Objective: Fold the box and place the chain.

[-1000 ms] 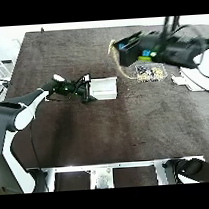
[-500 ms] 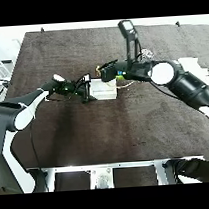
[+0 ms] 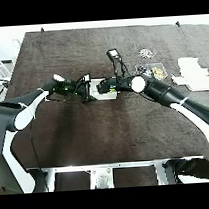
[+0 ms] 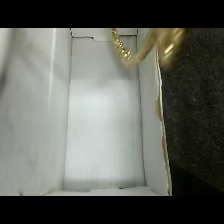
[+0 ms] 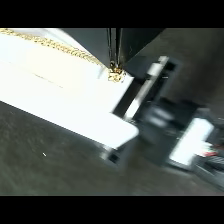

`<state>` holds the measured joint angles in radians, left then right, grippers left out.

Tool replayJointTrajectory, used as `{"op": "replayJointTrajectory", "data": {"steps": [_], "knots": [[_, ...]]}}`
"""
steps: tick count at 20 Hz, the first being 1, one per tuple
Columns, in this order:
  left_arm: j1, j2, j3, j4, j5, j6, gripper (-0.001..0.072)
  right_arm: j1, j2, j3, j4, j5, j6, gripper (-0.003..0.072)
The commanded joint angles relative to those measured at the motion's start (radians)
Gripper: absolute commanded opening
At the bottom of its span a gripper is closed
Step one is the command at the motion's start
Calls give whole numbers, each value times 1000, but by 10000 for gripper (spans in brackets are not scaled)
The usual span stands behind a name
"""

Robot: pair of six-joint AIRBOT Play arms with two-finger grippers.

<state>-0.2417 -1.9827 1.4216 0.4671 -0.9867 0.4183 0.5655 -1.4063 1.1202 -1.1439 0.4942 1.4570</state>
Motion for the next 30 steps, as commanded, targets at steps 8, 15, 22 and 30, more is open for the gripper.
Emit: {"op": "replayJointTrajectory", "data": {"steps": [8,15,22,30], "knots": [[0,0,1,0,0,0,60,-112,34,-13,-81,39,-3,579],[0,0,1,0,0,0,60,-381,176,-240,-143,-9,135,579],[0,0,1,0,0,0,60,-469,-56,-216,35,-191,154,579],[0,0,1,0,1,0,60,-424,-286,5,165,-190,88,474]]}}
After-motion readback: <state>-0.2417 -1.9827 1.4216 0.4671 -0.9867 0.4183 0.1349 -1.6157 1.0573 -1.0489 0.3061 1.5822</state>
